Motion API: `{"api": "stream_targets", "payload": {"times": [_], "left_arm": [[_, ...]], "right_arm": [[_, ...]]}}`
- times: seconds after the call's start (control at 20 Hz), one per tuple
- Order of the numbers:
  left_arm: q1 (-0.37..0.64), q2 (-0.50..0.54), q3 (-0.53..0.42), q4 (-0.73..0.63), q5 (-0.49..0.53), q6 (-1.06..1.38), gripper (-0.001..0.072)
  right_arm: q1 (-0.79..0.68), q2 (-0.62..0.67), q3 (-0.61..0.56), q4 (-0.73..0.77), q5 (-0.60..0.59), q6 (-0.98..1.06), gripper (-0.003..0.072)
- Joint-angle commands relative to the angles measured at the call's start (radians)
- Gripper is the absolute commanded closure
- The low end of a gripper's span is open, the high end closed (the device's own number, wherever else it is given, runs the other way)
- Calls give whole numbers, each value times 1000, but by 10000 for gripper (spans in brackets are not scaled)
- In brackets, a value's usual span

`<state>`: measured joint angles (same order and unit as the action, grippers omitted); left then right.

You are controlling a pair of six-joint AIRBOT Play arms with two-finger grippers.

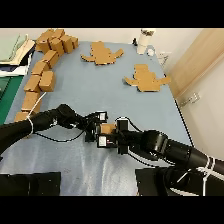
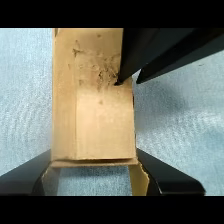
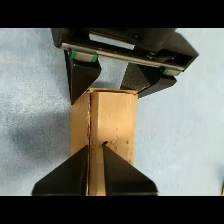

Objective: Fold the box.

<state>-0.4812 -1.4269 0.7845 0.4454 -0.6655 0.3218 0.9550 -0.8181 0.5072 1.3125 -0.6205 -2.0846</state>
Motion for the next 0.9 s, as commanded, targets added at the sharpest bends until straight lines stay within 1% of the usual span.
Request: {"api": "stream_targets", "payload": {"times": [0.0, 0.1, 0.15, 0.2, 0.3, 0.4, 0.55, 0.6, 0.7, 0.8, 0.85], "left_arm": [[1, 0, 0, 0, 2, -1, 288], [1, 0, 0, 0, 2, -1, 288], [1, 0, 0, 0, 2, -1, 288], [1, 0, 0, 0, 2, -1, 288], [1, 0, 0, 0, 2, -1, 288], [1, 0, 0, 0, 2, -1, 288], [1, 0, 0, 0, 2, -1, 288], [1, 0, 0, 0, 2, -1, 288], [1, 0, 0, 0, 2, -1, 288], [1, 0, 0, 0, 2, -1, 288], [1, 0, 0, 0, 2, -1, 288]], "right_arm": [[1, 54, 1, 13, -23, 117, 495], [1, 141, 12, 62, -74, 346, 500], [0, 189, 11, 125, -111, 496, 572], [0, 230, 5, 199, -142, 605, 684], [-3, 304, -34, 283, -132, 762, 684], [-3, 364, -94, 309, -34, 982, 685], [-9, 406, -216, 308, 238, 1327, 685], [-17, 398, -254, 307, 318, 1442, 685], [-47, 342, -312, 307, 457, 1639, 684], [-68, 265, -332, 308, 600, 1670, 684], [-78, 226, -332, 308, 652, 1670, 685]]}}
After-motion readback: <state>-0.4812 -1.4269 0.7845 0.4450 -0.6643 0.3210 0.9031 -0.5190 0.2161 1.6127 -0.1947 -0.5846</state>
